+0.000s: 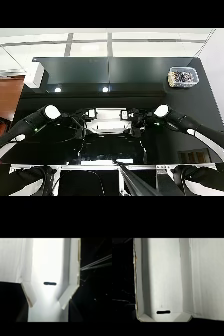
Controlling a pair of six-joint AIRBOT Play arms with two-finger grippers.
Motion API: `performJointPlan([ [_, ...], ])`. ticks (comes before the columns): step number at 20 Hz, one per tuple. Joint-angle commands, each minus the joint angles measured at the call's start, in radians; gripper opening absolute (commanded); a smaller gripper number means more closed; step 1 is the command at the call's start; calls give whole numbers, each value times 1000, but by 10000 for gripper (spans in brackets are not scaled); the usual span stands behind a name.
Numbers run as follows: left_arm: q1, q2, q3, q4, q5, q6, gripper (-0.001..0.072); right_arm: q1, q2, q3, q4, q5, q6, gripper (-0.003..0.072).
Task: Fold the box and place the chain.
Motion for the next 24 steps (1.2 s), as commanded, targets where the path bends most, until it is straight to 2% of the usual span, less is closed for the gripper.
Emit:
performJointPlan([
  [1, -2, -18, 2, -23, 7, 6, 320, 0, -1, 0, 0, 0, 0, 428],
  [2, -6, -18, 5, -23, 6, 10, 270, 0, -1, 0, 0, 0, 0, 428],
  [4, -7, -18, 14, -29, 7, 10, 270, 0, -1, 0, 0, 0, 0, 428],
  [9, -6, -18, 18, -152, 7, 11, 270, 0, -1, 0, 0, 0, 0, 428],
  [18, -35, -50, 18, -240, 8, 29, 271, 0, -1, 0, 0, 0, 0, 428],
  [22, -69, -53, 18, -245, 80, 34, 273, 0, -1, 0, 0, 0, 0, 428],
  [23, -69, -53, 18, -245, 90, 34, 266, 0, -1, 0, 0, 0, 0, 428],
  [24, -68, -53, 18, -243, 90, 34, 202, 0, -1, 0, 0, 0, 0, 428],
])
